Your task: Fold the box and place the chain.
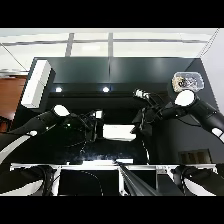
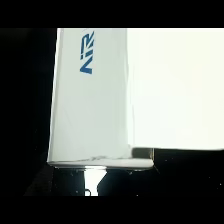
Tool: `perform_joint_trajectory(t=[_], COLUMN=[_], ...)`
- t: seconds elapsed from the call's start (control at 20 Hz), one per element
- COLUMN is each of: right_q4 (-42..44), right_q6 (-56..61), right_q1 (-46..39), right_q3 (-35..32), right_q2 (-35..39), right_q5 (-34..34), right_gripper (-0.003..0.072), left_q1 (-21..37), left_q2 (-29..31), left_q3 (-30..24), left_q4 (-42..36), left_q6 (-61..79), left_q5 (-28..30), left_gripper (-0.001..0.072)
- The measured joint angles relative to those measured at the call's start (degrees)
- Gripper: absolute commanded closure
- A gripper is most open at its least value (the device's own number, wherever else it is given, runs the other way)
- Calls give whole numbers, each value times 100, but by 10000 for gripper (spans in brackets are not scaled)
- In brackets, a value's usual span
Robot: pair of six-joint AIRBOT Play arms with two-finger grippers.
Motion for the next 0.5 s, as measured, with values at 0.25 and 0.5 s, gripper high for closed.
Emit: perform_joint_trajectory(t=[0.25, 0.5], right_q4=[90, -122], right_q6=[-544, -931], right_q1=[210, 520], right_q3=[-282, -343], right_q2=[188, 223], right_q5=[-278, -629], right_gripper=[78, 79], left_q1=[0, 0], left_q2=[0, 0], left_q3=[0, 0], left_q4=[0, 2], left_q6=[0, 0], left_q5=[0, 0], left_gripper=[294, 294])
